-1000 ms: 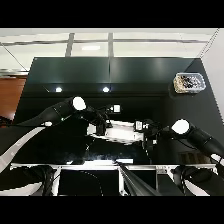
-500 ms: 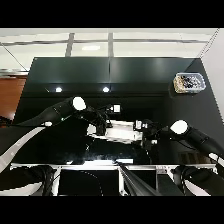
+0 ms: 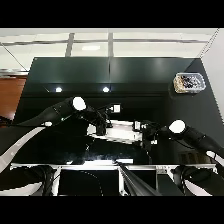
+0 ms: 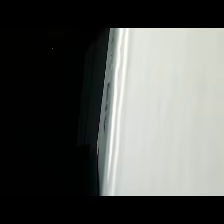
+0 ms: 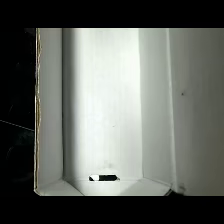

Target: Fold the box and place the chain.

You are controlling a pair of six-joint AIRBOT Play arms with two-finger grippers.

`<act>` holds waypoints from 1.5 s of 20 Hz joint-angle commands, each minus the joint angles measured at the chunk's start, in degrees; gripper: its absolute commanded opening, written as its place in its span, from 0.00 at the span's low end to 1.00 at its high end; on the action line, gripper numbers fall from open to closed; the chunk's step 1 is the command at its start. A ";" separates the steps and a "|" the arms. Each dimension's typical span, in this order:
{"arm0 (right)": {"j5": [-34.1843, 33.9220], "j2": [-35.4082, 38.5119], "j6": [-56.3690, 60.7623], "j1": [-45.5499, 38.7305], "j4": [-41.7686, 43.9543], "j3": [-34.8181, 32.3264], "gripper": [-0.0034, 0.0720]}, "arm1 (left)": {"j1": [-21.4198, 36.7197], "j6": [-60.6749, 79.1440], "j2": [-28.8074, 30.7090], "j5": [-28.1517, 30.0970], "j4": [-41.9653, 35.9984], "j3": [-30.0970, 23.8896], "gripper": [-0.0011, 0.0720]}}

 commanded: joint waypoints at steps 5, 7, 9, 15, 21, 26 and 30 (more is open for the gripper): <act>-0.33 -0.63 0.28 0.04 -1.16 -0.02 0.88 | 0.02 -0.24 0.02 0.15 0.00 -0.02 0.05; -0.31 -0.63 0.28 0.04 -1.16 -0.04 0.70 | 0.02 -0.24 0.02 0.13 0.00 -0.02 0.05; -0.31 -0.63 0.28 0.04 -1.16 -0.04 0.70 | 0.02 -0.24 0.02 -0.02 0.00 -0.02 0.05; -0.33 -0.63 -3.10 0.04 -1.36 -0.02 0.36 | 0.52 -2.45 2.93 -1.57 1.77 0.04 0.53; -0.31 -0.63 -3.41 0.04 -1.33 0.00 0.36 | 1.99 -20.94 13.14 -11.06 14.34 0.02 0.53; -0.28 -0.63 -4.50 0.04 -1.36 0.00 0.36 | 2.05 -36.46 17.79 -27.39 24.06 -0.02 0.05; -0.28 -0.63 -4.48 0.04 -1.36 0.00 0.36 | 1.68 -47.23 17.90 -29.90 17.14 -2.32 0.05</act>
